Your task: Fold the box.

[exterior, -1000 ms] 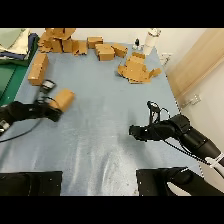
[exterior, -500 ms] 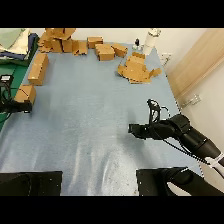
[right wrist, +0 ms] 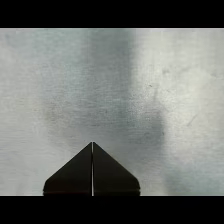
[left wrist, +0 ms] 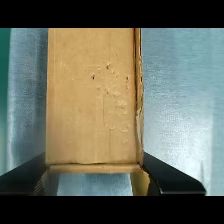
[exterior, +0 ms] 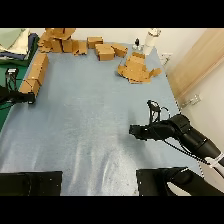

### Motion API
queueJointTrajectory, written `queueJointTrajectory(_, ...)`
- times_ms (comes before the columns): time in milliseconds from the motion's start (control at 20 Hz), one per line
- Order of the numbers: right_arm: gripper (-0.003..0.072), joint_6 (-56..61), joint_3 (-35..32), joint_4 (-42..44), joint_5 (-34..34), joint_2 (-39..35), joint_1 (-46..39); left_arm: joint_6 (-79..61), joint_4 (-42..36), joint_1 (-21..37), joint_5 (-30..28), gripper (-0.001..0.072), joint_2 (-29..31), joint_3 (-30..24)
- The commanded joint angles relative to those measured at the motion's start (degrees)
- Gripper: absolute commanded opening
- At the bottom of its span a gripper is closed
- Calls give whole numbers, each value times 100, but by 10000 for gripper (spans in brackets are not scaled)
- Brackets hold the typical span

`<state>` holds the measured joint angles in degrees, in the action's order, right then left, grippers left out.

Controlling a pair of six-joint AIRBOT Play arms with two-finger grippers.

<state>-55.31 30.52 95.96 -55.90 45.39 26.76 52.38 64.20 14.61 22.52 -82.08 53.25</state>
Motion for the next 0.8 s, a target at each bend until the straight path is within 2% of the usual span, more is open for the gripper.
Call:
queueJointTrajectory(0, 4, 0, 4, 9, -190, -2, -2, 28, -37, -35, 72, 695, -275, 153)
queueJointTrajectory(150, 4, 0, 4, 9, -190, -2, -2, 133, -146, -33, 264, 696, -308, 164)
queueJointTrajectory(300, 4, 0, 4, 9, -192, -2, -2, 170, -138, -9, 859, 696, -101, 289)
queueJointTrajectory(550, 4, 0, 4, 9, -195, -2, -2, 166, -94, 50, 1969, 695, 994, 444)
queueJointTrajectory(600, 4, 0, 4, 9, -195, -2, -2, 168, -96, 48, 2201, 668, 1279, 448)
queueJointTrajectory(700, 5, 0, 4, 9, -199, -2, -2, 146, -92, 48, 2752, 242, 1891, 446)
queueJointTrajectory(750, 4, 0, 4, 9, -199, -2, -2, 168, -96, 48, 2983, 54, 2173, 446)
